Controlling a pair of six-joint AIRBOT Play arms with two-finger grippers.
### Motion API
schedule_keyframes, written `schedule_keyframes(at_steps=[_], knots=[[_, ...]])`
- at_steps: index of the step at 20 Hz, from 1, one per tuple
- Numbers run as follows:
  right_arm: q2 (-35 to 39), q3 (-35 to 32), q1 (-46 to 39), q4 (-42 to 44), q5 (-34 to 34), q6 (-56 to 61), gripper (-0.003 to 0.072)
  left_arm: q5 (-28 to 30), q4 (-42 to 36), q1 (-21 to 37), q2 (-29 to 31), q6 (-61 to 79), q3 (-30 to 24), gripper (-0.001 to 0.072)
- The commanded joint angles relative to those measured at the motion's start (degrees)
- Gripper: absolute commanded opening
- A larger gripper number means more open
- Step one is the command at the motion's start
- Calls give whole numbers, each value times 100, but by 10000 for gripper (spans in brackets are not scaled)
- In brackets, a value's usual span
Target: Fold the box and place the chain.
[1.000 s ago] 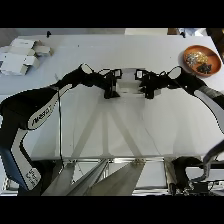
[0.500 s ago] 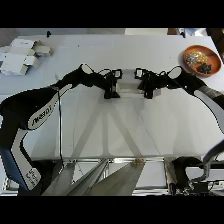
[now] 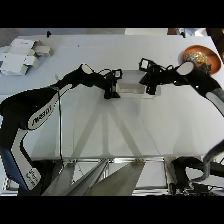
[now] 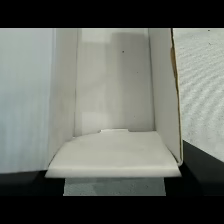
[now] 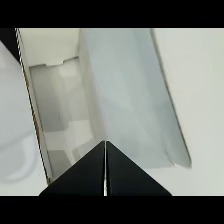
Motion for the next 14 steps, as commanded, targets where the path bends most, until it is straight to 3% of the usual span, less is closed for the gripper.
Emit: schedule_keyframes(at_steps=[1,5,9,14], knots=[[570,4,-328,92,243,916,18,9,2,0,0,-4,4,421],[708,2,-1436,-118,826,2295,18,9,2,0,0,-4,4,421],[501,2,-2369,-1381,1078,4356,17,7,2,0,0,-4,4,421],[-363,-4,-2555,-1355,1679,4894,17,9,2,0,0,-4,4,421]])
